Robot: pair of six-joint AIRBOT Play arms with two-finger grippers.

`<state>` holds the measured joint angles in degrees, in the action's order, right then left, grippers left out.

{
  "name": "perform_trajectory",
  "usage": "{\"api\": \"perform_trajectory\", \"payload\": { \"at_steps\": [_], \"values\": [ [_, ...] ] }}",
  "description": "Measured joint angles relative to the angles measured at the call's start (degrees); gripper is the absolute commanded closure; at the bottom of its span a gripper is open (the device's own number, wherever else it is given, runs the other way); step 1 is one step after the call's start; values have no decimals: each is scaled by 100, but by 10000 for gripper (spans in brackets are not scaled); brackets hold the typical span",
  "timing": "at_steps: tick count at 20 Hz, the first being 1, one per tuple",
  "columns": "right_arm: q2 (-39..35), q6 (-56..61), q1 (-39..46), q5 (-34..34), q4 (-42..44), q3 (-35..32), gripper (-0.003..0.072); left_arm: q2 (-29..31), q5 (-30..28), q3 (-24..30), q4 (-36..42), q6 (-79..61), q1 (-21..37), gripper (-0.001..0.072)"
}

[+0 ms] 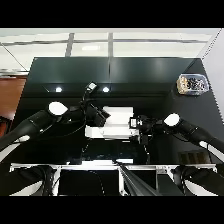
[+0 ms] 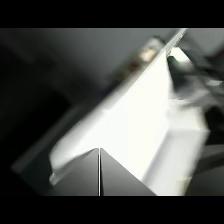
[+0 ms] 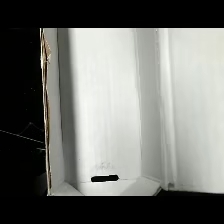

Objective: Fold the box and place the chain.

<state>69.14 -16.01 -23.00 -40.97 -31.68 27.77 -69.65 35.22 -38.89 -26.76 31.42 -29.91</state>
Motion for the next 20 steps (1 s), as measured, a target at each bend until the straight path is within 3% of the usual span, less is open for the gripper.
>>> {"api": "perform_trajectory", "payload": {
  "at_steps": [5, 10, 15, 20],
  "values": [
    [0, 13, 0, 11, 4, 0, 253, -636, 160, -151, -498, 4, 0, 683],
    [0, 13, 0, 17, 7, 0, 252, -785, 525, -417, -866, 22, 35, 684],
    [0, 33, 0, 28, 15, 0, 252, 96, 979, -656, -1884, 573, 339, 683],
    [0, 31, 0, 28, 13, 0, 252, 1521, 1399, -177, -2612, 973, 1287, 680]
  ]
}}
